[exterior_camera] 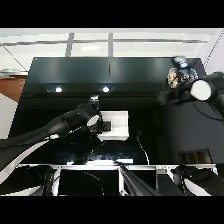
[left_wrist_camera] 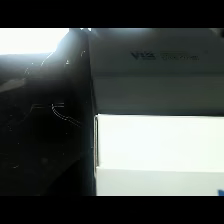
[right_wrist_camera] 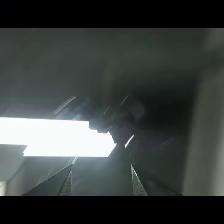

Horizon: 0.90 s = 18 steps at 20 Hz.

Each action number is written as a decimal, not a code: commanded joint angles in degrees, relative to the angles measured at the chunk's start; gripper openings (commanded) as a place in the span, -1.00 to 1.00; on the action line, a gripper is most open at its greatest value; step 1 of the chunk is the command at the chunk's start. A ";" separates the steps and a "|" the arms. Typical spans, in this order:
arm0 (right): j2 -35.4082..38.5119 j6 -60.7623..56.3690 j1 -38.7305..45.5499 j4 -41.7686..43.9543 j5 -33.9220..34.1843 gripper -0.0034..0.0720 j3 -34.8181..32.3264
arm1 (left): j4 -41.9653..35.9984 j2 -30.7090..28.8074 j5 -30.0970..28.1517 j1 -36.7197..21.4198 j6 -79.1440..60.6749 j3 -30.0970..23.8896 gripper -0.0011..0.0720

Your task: Fold the box and place the chain.

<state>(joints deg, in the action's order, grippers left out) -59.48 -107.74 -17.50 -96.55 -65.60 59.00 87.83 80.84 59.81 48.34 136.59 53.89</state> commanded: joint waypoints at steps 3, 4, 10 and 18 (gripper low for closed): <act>-5.75 1.03 15.76 -7.82 23.45 0.96 0.22 | -0.04 0.00 -0.90 -0.07 -0.09 0.07 -0.88; -9.33 1.05 17.97 -4.87 24.96 0.96 1.62 | -0.04 0.00 -1.14 -0.07 -0.09 0.07 -0.88; -37.92 0.57 26.08 13.35 7.87 0.94 29.94 | -0.04 0.00 -1.25 -0.07 -0.09 0.07 -0.88; -50.01 -8.59 27.87 19.61 0.28 0.63 43.39 | -0.07 0.00 -1.03 -0.07 -0.09 0.07 -0.88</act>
